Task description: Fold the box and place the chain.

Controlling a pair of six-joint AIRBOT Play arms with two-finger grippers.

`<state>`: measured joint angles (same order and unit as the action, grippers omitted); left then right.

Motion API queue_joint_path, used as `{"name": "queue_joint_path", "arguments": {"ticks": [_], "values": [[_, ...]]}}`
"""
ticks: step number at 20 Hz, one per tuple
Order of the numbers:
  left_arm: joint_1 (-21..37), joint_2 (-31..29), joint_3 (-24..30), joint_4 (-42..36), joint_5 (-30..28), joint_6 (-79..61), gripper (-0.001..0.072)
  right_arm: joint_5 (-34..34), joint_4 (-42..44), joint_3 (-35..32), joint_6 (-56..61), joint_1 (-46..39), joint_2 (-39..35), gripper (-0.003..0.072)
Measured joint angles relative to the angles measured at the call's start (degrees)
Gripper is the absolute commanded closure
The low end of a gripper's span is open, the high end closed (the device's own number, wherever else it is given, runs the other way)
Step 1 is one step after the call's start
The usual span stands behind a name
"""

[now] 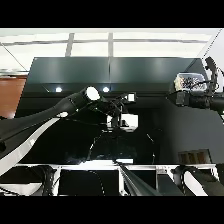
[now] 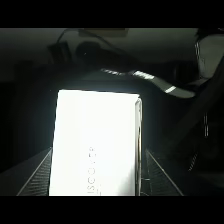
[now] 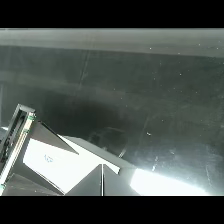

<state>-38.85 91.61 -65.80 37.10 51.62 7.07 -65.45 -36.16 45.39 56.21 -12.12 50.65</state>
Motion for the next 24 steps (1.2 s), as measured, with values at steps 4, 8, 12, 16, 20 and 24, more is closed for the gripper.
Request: {"name": "queue_joint_path", "arguments": {"ticks": [4, 8, 12, 16, 20, 24], "values": [[-0.8, 0.0, 0.0, 1.7, 0.0, 0.0, 0.0007, 0.1, -0.1, 0.0, 0.0, 0.0, 0.0, 0.0672], [-1.6, 0.5, 0.0, 4.5, -0.1, 0.6, 0.0007, 0.1, -0.5, 0.0, 0.0, 0.0, 0.0, 0.0672], [-2.5, 1.5, 0.0, 7.6, -0.2, 0.9, 0.0008, 0.1, -0.5, 0.0, 0.2, 0.0, 0.0, 0.0672], [-3.5, 2.6, 0.0, 11.3, -0.7, 0.9, 0.0395, 0.2, -0.6, 0.0, 0.4, 0.0, 0.0, 0.0671], [-3.1, 1.3, -0.1, 15.3, 0.5, 6.2, 0.0431, 0.2, -0.6, 0.0, 0.4, 0.0, 0.0, 0.0672], [3.8, -2.4, -0.1, 21.9, 0.7, 18.7, 0.0432, 0.2, -0.6, 0.0, 0.6, 0.0, 0.0, 0.0672]]}}
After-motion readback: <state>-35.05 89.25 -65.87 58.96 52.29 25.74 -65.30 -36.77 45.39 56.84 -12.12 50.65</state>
